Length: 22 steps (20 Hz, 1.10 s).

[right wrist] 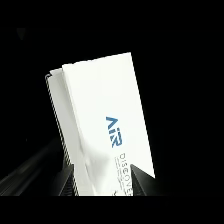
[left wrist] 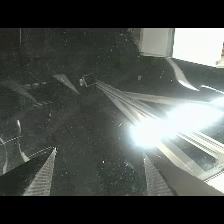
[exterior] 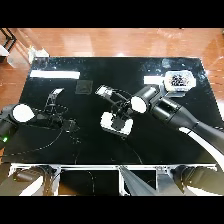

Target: Fold the box and place the chain.

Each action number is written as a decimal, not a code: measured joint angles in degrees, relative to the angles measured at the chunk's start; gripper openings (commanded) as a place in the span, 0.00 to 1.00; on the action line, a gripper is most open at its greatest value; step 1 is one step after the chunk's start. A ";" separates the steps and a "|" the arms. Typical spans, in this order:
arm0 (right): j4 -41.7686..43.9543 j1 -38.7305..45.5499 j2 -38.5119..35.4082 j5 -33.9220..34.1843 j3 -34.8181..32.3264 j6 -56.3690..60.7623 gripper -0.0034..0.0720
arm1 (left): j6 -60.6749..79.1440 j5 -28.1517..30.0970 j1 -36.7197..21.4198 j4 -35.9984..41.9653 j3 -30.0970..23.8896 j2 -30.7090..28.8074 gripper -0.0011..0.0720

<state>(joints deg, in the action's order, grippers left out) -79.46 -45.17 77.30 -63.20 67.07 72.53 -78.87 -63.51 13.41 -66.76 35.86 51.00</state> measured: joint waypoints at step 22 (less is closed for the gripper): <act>0.15 -0.96 4.22 1.18 0.02 -1.09 0.45 | -0.22 -0.07 0.00 0.20 0.00 0.00 0.90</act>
